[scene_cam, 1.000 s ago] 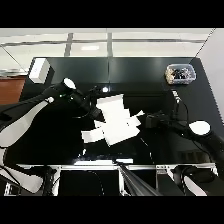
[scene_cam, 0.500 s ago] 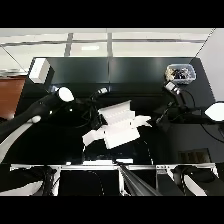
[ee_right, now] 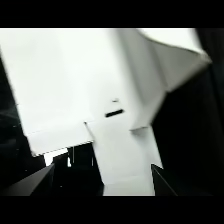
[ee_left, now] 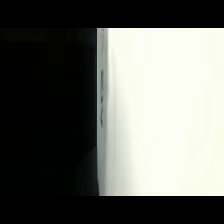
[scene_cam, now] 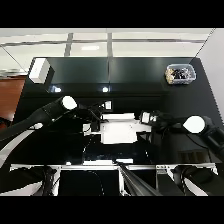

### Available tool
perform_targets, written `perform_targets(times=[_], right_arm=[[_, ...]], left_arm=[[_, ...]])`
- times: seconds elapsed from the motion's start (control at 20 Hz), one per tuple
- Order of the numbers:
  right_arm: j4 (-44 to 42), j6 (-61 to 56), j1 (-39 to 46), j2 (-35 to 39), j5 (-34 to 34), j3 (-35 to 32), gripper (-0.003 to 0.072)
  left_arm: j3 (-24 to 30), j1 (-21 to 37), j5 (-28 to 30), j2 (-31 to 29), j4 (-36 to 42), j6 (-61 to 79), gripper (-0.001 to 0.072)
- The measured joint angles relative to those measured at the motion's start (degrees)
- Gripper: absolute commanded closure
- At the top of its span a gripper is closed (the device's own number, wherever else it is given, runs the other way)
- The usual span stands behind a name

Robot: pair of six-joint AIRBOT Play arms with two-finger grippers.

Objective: Fold the box and place the chain.

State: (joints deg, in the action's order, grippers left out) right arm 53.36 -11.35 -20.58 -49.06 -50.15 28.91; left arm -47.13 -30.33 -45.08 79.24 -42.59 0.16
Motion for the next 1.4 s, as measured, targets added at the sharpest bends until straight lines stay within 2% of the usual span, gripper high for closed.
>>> perform_targets(times=[0.75,1.4], right_arm=[[-2.03,6.8,-11.47,-8.2,11.58,-3.06,-0.0003],[-3.74,7.13,-7.26,-8.66,13.79,3.06,-0.0003]], left_arm=[[0.0,-0.09,1.03,1.44,-0.02,2.64,0.0682],[0.0,-0.09,1.18,1.46,0.02,2.58,0.0682]])
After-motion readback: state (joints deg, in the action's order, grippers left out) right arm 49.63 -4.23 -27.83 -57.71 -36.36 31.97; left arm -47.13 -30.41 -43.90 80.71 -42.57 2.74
